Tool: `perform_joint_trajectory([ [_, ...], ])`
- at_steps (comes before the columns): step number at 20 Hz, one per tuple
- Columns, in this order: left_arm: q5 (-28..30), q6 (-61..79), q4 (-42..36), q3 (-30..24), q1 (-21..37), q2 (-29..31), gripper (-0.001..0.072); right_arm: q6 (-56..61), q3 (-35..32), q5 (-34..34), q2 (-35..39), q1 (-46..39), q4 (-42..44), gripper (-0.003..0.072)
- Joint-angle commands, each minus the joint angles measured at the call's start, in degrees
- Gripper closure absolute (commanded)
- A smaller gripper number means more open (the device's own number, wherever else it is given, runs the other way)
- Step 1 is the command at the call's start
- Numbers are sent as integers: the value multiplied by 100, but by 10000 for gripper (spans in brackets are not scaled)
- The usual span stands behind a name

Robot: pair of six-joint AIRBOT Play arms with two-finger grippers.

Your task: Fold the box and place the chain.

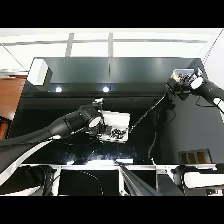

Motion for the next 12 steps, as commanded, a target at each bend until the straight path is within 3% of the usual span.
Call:
perform_joint_trajectory([
  [1,0,2,2,0,-2,-2,678,-345,240,570,-98,-31,9,643],
  [6,2,2,2,0,-2,-2,678,-1753,254,1491,1110,-33,9,644],
  [12,9,2,2,0,0,-2,678,-2271,260,2697,3663,-31,57,644],
])
